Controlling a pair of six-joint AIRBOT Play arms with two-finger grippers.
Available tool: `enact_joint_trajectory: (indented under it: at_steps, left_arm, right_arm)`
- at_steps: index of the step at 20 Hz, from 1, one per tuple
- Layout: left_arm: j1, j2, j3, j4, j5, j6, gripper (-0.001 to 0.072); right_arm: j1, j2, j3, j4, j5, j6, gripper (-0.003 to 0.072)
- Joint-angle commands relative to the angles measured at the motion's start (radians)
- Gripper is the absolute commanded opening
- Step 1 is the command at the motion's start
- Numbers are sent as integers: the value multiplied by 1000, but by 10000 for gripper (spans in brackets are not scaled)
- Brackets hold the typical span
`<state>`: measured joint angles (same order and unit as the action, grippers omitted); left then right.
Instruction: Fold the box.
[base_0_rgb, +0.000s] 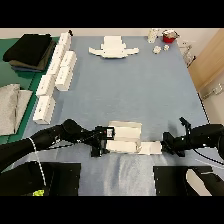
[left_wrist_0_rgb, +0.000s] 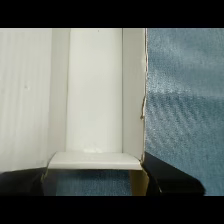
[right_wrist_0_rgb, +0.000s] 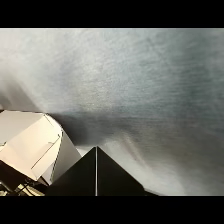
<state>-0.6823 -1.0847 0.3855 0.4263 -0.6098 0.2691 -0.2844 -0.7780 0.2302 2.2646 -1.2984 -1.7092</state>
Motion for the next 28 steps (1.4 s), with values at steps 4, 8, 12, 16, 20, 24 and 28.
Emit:
enact_joint_trajectory:
  at_steps: [4, 8, 12, 16, 20, 24, 28]
  left_arm:
    - [0, 0, 1, 0, 0, 0, 547]
    - [0, 0, 1, 0, 0, 0, 547]
    - [0, 0, 1, 0, 0, 0, 547]
    - [0, 0, 1, 0, 0, 0, 547]
    - [0, 0, 1, 0, 0, 0, 547]
    - [0, 0, 1, 0, 0, 0, 547]
    - [0, 0, 1, 0, 0, 0, 547]
  right_arm:
    - [88, -1, -11, 77, 19, -32, 0]
    - [221, 0, 10, 148, 57, -31, 1]
    - [296, 3, 69, 159, 61, -26, 2]
    - [333, 37, 97, 163, 62, -18, 111]
    - [363, 61, 97, 164, 61, -19, 280]
    - [402, 60, 97, 162, 81, -39, 431]
    - [549, 52, 110, 95, 225, 31, 431]
